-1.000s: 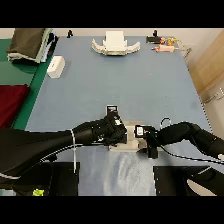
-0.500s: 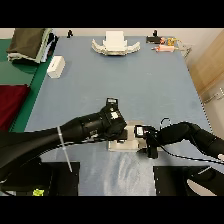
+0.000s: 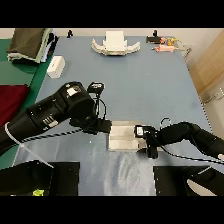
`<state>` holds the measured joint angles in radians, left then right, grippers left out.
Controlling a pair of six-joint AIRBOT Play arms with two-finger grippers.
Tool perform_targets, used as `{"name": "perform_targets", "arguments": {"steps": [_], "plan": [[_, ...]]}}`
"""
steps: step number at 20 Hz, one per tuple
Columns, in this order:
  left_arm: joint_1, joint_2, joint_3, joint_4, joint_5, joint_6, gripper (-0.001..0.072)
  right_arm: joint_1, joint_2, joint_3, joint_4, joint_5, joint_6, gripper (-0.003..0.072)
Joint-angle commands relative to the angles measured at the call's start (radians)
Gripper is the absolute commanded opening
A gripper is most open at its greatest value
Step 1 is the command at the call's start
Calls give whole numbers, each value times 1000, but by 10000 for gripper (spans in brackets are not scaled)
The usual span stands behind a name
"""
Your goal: Fold the box.
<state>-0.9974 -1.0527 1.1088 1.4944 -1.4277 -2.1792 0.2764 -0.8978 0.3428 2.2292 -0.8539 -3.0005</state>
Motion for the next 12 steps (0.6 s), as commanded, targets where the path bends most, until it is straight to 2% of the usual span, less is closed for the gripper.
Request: {"name": "perform_targets", "arguments": {"steps": [1,4,7,9,11,12], "plan": [[116,22,-20,-158,23,438,11,0,0,1,0,0,0,504],[217,26,-96,-299,86,858,11,0,0,1,0,0,0,504],[306,65,-198,-390,134,1149,11,0,0,1,0,0,0,503],[428,127,-317,-516,165,1346,11,0,0,1,0,0,0,504],[606,180,-441,-705,161,1543,12,0,0,1,0,0,0,503],[664,206,-494,-777,192,1642,12,0,0,1,0,0,0,504]]}}
